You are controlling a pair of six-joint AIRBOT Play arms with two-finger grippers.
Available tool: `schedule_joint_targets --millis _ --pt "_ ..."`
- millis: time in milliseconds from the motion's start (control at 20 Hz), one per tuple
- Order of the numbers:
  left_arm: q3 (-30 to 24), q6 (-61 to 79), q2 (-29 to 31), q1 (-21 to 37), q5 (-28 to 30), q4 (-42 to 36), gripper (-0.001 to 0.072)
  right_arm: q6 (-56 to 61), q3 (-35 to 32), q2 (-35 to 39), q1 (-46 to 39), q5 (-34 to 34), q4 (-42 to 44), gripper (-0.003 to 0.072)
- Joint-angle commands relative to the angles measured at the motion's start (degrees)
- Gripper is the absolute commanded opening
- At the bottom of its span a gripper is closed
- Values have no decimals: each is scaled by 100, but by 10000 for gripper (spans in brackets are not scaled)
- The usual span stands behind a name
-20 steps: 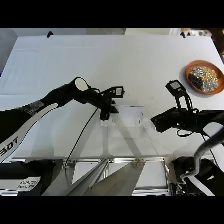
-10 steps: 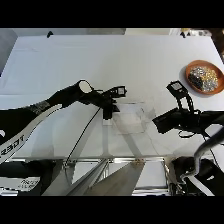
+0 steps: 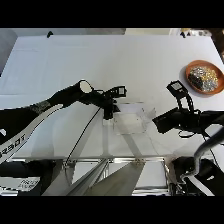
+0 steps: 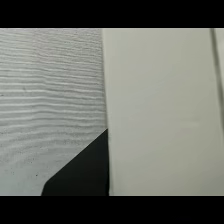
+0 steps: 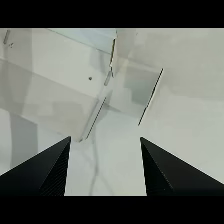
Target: Fold the box and place the chain.
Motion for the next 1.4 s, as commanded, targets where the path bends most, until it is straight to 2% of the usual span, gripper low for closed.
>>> schedule_joint_targets --millis 0,250,400,750,1350 --pt "-2 20 2 -4 -92 164 4 0 2 4 -2 -55 2 477" --pt "396 -11 2 -35 -402 409 0 0 2 4 -2 -105 0 477" --pt "448 -20 0 -39 -511 597 1 0 2 4 -2 -103 0 477" --pt "448 -9 -20 -61 -111 389 3 0 2 4 -2 -94 2 477" --pt "448 -9 -166 -59 -118 302 7 0 2 4 -2 -72 2 477"
